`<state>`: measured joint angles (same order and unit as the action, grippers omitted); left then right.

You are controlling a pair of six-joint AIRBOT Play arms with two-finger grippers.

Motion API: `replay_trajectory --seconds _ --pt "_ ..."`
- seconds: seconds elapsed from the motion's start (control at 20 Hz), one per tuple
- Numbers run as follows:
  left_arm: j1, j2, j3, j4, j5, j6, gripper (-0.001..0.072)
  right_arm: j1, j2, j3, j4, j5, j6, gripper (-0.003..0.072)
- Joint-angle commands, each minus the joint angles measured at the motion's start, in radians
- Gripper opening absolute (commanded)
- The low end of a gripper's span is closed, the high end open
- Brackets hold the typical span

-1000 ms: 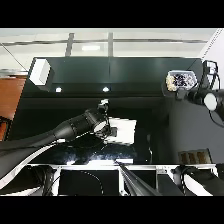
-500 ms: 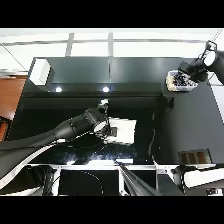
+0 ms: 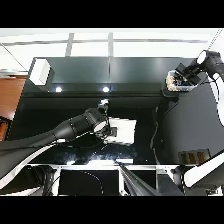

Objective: Fold the box and place the chain.

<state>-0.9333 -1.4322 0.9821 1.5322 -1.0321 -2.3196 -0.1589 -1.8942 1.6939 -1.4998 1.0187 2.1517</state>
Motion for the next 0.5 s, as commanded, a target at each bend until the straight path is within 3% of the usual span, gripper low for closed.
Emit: replay_trajectory --seconds 0.0,0.1,0.2,0.25,0.45 --pt "0.000 0.000 0.000 0.000 0.000 0.000 0.0033 -0.002 -0.027 0.006 0.009 -0.012 0.044 0.0594" --pt "0.000 0.000 0.000 0.000 0.000 0.000 0.0033 -0.002 -0.043 0.006 0.040 -0.010 0.025 0.0552" --pt "0.000 0.000 0.000 0.000 0.000 0.000 0.0032 -0.003 -0.045 0.008 0.067 -0.013 -0.031 0.0199" --pt "0.000 0.000 0.000 0.001 0.000 0.000 0.0033 -0.006 -0.045 0.015 0.082 -0.009 -0.069 0.0060" --pt "0.000 0.000 0.000 0.000 0.001 0.000 0.0032 -0.024 -0.012 0.053 0.116 0.042 -0.189 0.0053"
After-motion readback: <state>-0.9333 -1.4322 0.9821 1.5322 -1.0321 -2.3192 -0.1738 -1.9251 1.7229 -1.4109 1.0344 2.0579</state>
